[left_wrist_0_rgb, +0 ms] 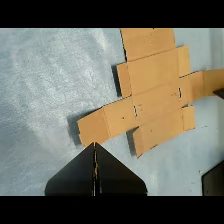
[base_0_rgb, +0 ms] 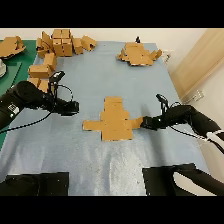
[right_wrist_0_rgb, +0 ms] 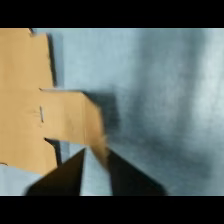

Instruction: Fold the box.

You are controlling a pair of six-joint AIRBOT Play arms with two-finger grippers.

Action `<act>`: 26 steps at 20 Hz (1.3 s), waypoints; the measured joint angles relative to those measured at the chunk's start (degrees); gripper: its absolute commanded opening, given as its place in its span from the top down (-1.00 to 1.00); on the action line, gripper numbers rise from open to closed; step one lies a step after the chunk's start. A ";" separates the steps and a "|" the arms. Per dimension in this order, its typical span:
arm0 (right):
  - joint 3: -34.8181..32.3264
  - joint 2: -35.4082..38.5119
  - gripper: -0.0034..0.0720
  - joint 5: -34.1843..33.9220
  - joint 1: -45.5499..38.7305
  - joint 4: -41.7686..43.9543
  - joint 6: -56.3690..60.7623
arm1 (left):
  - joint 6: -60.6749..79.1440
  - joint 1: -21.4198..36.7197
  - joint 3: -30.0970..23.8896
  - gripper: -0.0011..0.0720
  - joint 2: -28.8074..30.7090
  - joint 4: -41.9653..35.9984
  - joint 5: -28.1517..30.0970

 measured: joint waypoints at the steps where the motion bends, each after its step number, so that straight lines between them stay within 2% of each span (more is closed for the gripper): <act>1: -0.15 0.26 0.01 0.02 0.11 -1.25 0.81 | 0.28 0.07 0.00 0.94 0.00 -0.15 -0.13; 9: 2.99 -0.20 0.01 4.94 -0.74 -7.98 2.51 | 0.83 0.44 0.00 0.94 0.00 -0.46 -0.96; 15: 4.63 -5.77 0.04 5.20 -0.28 0.74 -2.73 | 1.03 0.46 0.00 0.94 0.00 -0.50 -1.46; 16: 4.72 -6.25 0.16 4.57 -0.17 1.97 -3.61 | 1.18 0.48 0.00 0.94 0.00 -0.52 -1.79; 23: 4.90 -7.45 0.20 1.49 0.24 6.23 -7.17 | 1.38 0.52 0.00 0.94 0.00 -1.22 -2.97; 24: 4.90 -7.50 0.34 1.44 0.28 6.75 -7.48 | 1.38 0.52 0.00 0.94 -0.02 -1.27 -3.04; 25: 4.90 -7.52 0.35 1.42 0.28 7.15 -7.69 | 1.51 0.52 0.00 0.86 0.00 -1.40 -3.04; 26: 4.90 -7.56 0.35 1.42 0.26 7.65 -7.98 | 1.90 0.52 0.00 0.34 0.00 -1.62 -3.04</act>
